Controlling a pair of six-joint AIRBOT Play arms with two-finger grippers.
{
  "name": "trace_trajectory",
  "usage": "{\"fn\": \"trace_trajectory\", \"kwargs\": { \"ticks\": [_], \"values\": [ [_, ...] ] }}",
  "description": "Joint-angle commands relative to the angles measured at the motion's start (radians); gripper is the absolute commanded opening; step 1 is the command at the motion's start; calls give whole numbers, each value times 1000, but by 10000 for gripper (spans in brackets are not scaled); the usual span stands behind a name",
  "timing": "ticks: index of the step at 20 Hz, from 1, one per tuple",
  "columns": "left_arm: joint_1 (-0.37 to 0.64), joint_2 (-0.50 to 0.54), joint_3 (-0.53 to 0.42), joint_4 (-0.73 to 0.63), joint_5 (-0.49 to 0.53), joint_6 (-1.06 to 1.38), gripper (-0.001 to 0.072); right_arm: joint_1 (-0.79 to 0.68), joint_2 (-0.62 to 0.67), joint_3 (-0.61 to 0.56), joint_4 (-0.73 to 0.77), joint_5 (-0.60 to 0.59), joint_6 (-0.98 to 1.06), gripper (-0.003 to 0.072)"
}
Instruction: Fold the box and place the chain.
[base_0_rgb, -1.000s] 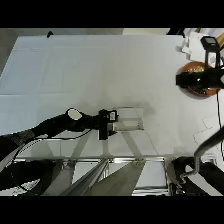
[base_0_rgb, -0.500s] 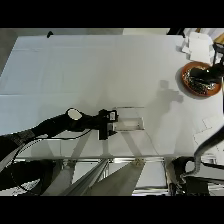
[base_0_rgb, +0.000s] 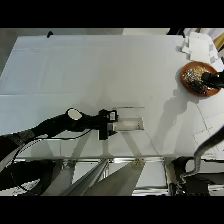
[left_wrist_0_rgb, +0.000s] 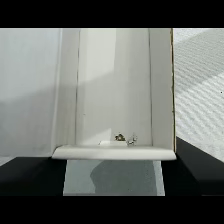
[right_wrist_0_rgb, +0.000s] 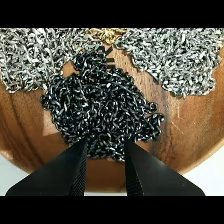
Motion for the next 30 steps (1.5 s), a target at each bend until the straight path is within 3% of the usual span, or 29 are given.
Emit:
{"fn": "trace_trajectory", "kwargs": {
  "ticks": [1, 12, 15, 19, 25, 30],
  "values": [
    [1, 1, 0, 0, 0, 0, 413, -6, -43, 1, 53, -22, -15, 223],
    [1, 1, 0, 0, 0, 0, 413, -6, -89, 1, 97, -66, -15, 213],
    [1, 1, 0, 0, 0, 0, 413, -6, -102, 1, 97, -34, -29, 14],
    [1, 1, 0, 0, 0, 0, 413, -6, -82, 2, 101, -34, -54, 15],
    [1, 1, 0, 0, 0, 0, 413, -6, 98, 2, 163, 42, -214, 15],
    [1, 1, 0, 0, 0, 0, 413, -5, 302, 2, 413, 192, -369, 15]
  ]
}}
